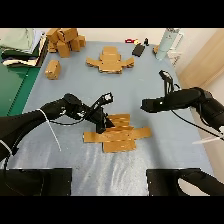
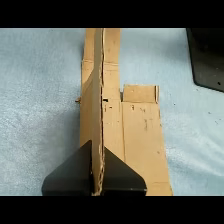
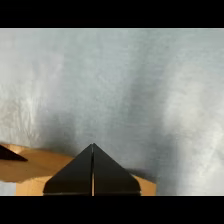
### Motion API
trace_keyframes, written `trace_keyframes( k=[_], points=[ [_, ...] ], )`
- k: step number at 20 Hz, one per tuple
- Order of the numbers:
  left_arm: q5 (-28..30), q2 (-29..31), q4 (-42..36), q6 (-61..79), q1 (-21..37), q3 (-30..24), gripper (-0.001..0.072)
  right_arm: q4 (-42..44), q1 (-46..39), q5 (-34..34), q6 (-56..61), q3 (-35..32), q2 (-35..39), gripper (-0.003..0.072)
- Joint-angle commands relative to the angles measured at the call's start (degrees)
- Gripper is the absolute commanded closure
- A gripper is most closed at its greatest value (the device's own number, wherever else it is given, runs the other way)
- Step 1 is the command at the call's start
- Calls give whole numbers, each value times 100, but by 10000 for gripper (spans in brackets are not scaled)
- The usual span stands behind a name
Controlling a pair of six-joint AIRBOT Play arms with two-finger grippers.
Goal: Fold the box.
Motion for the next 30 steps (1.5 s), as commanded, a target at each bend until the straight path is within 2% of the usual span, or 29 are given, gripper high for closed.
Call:
trace_keyframes(
  k=[1,6,9,12,13,14,15,16,23,30],
  points=[
    [-96,-2,2,0,0,-2,696,-1207,695,-282,527,4,184,683],
    [-92,-2,0,0,0,-2,696,-1971,2199,-968,1211,-66,748,683],
    [-94,-2,0,0,0,-2,696,-2470,3445,-1373,2157,-535,1075,683],
    [-94,-2,0,0,0,-2,696,-2520,4835,-1222,2203,-1102,1161,674],
    [-94,-2,0,0,0,-2,696,-2664,5226,-1056,2203,-1255,1130,550],
    [-90,-2,0,0,0,-2,696,-2968,5558,-841,2201,-1412,1071,276],
    [-83,-2,0,0,0,-2,696,-3364,5772,-680,2186,-1541,981,120],
    [-81,-2,0,0,0,-2,696,-3803,5910,-586,2186,-1628,844,96],
    [-87,-2,0,0,0,-2,696,-5287,5943,-229,2149,-1650,-50,101],
    [-87,-2,0,0,0,-2,696,-5770,5943,44,2229,-1648,-223,101]
  ],
)
